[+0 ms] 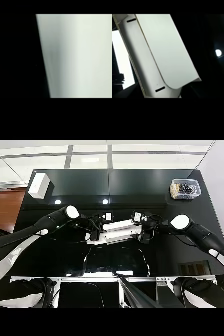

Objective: Fold the box and place the chain.

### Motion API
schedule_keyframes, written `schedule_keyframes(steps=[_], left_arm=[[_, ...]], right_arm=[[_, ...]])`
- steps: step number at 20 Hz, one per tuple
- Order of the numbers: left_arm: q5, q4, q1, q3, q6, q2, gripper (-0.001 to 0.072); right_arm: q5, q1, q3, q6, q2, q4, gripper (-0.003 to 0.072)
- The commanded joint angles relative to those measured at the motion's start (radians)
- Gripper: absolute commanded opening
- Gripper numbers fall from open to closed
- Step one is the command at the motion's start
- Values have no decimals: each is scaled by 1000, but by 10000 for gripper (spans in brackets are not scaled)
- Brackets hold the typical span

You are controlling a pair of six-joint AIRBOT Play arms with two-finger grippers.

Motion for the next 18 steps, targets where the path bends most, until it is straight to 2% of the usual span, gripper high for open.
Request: schedule_keyframes(steps=[1,3,8,12,18], left_arm=[[2,-1,0,5,0,0,28],[2,0,0,5,0,0,28],[3,0,0,10,0,0,28],[2,0,0,10,0,0,28],[3,0,0,10,0,0,28]], right_arm=[[15,-3,0,-61,-43,69,706],[26,-14,0,-98,-43,114,707],[143,-18,-7,-163,-61,143,706],[135,-16,-42,-164,-76,82,706],[79,-16,-43,-218,-123,91,705]])
